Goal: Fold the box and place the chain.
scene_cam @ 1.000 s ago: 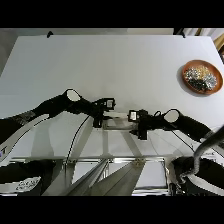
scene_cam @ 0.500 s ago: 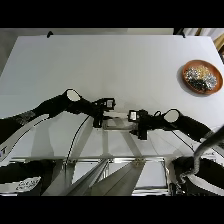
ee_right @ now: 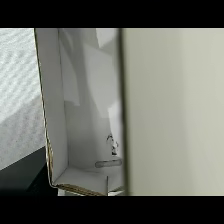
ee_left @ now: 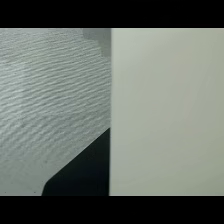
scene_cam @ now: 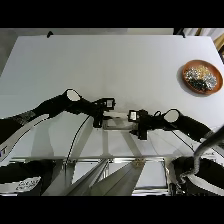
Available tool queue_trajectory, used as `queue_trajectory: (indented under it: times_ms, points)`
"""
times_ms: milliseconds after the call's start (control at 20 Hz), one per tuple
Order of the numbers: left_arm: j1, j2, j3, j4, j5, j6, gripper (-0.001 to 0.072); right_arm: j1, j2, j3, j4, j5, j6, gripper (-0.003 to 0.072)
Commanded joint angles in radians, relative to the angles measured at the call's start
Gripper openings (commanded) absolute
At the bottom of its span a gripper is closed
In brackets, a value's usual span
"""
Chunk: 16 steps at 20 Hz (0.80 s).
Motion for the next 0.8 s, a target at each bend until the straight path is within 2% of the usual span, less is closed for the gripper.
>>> queue_trajectory:
  times_ms: [0, 100, 150, 200, 250, 300, 450, 750]
  points:
    - [0.0, 0.0, 0.0, -0.01, -0.01, -0.01, 0.0011, 0.0, 0.0, -0.001, 0.0, 0.001, 0.0, 0.0311]
    - [0.0, 0.0, 0.0, -0.01, -0.01, -0.054, 0.0015, 0.0, 0.0, -0.001, 0.0, 0.001, 0.0, 0.0311]
    - [0.0, 0.0, 0.0, -0.009, -0.01, -0.054, 0.0049, 0.0, 0.0, -0.001, 0.0, 0.001, 0.0, 0.0311]
    - [0.002, 0.0, 0.0, -0.009, -0.01, -0.054, 0.0168, 0.0, 0.0, -0.001, 0.0, 0.001, 0.0, 0.0311]
    - [0.002, 0.005, 0.0, -0.009, -0.002, -0.054, 0.0328, 0.0, 0.0, -0.001, 0.0, 0.001, 0.0, 0.0311]
    - [0.002, 0.012, 0.0, -0.009, 0.007, -0.054, 0.0401, 0.0, 0.0, -0.001, 0.0, 0.001, 0.0, 0.0311]
    - [0.002, 0.054, 0.0, 0.012, 0.047, -0.054, 0.0523, 0.0, 0.0, -0.001, 0.0, 0.001, 0.0, 0.0311]
    - [0.002, 0.164, 0.0, 0.2, 0.069, -0.129, 0.054, 0.0, 0.0, -0.001, 0.0, 0.001, 0.0, 0.0311]
